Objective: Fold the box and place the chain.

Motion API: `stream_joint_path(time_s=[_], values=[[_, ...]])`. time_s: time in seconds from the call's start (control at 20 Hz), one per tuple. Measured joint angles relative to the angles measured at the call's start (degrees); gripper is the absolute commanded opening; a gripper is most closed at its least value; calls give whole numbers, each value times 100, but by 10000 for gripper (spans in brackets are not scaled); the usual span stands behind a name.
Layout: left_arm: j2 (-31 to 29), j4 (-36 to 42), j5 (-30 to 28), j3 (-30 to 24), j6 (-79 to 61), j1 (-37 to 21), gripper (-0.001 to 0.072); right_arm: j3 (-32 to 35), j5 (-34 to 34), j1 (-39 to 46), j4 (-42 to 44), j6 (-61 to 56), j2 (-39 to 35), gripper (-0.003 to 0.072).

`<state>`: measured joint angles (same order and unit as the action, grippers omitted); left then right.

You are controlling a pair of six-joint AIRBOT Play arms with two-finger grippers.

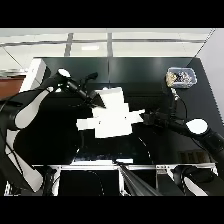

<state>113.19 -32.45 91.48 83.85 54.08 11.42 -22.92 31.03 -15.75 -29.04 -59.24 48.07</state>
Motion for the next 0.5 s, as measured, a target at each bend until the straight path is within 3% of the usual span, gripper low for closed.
stream_joint_path(time_s=[0.15, 0.25, 0.35, 0.4, 0.45, 0.5], values=[[118, -184, 254, 197, -262, 42, 361, 0, -2, 0, -28, -2, 0, 12], [149, -210, 385, 254, -446, 90, 113, 0, 0, 0, -33, -2, 0, 13], [166, -258, 457, 282, -634, 120, 23, 0, 9, 0, -46, -2, 0, 15], [173, -240, 535, 291, -730, 125, 23, 0, 4, 0, -48, -2, 0, 113], [177, -262, 551, 295, -765, 127, 23, 0, -15, 0, -46, -20, 0, 486], [177, -299, 557, 299, -798, 125, 22, -2, -26, 0, -59, -15, -2, 688]])
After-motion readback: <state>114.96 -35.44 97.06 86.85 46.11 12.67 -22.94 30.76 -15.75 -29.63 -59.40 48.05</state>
